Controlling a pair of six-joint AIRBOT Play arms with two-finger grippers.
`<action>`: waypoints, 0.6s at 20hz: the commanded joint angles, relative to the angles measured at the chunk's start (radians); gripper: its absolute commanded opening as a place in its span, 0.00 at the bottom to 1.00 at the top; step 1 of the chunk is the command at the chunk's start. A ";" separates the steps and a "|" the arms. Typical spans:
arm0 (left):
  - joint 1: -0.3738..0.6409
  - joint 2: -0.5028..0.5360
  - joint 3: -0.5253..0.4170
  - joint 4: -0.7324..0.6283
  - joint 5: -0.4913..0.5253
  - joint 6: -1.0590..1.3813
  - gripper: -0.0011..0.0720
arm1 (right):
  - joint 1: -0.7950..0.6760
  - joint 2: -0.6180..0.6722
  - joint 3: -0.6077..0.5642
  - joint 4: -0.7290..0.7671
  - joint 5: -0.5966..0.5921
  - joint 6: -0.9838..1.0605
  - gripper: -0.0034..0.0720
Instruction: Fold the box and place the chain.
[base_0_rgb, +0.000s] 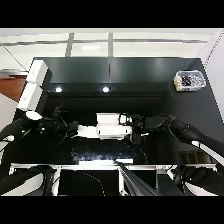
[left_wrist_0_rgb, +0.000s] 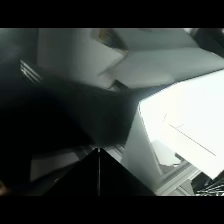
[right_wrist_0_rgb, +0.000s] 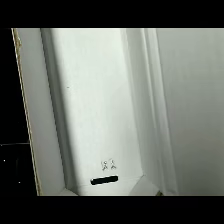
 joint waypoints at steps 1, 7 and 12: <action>-0.074 -0.016 0.000 -0.068 0.059 0.014 0.07 | 0.001 -0.001 0.000 0.000 0.008 0.002 0.68; -0.073 0.013 0.027 -0.087 0.000 0.003 0.91 | 0.001 -0.001 0.000 0.000 0.007 0.002 0.68; -0.095 0.089 0.032 -0.100 0.000 -0.024 0.92 | 0.001 -0.001 0.000 0.000 0.008 0.002 0.68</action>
